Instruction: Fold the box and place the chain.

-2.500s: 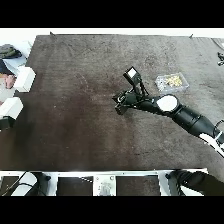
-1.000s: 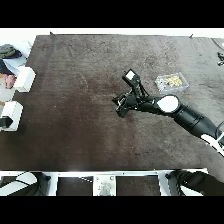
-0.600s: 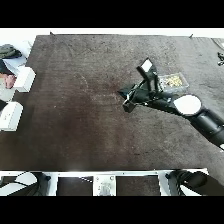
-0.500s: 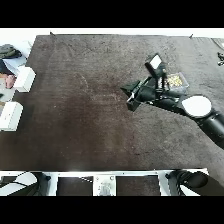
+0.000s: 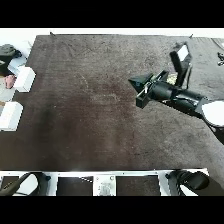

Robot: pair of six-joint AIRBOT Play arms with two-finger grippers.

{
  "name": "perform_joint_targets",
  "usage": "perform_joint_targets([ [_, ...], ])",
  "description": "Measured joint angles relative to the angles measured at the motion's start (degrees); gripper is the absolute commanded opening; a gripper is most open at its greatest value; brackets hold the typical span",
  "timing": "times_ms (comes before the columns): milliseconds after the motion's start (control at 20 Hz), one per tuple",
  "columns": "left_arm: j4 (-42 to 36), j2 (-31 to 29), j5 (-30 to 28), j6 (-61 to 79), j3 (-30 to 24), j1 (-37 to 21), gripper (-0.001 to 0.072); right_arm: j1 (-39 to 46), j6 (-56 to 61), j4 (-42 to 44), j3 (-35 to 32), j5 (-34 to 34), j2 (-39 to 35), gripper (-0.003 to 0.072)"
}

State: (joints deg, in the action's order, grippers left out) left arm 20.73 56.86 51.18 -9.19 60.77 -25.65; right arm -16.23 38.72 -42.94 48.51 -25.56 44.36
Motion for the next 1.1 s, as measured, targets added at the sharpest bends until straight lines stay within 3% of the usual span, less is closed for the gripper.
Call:
perform_joint_targets([
  [350,-9.73,-18.97,-25.40,11.98,-20.92,16.83,0.0004,0.04,25.00,-25.24,-7.82,8.72,-12.26,-0.0020],
  [600,-13.49,-34.49,-37.27,13.70,-37.11,26.12,0.0004,1.79,41.83,-42.84,-18.49,13.18,-21.97,-0.0020],
  [850,-14.75,-44.94,-41.79,13.84,-47.87,30.08,0.0005,10.32,48.24,-49.16,-29.40,14.82,-32.09,-0.0018],
  [1100,-15.06,-47.34,-42.62,13.75,-50.93,30.91,0.0010,18.03,49.46,-50.66,-35.63,15.21,-39.80,-0.0017],
])
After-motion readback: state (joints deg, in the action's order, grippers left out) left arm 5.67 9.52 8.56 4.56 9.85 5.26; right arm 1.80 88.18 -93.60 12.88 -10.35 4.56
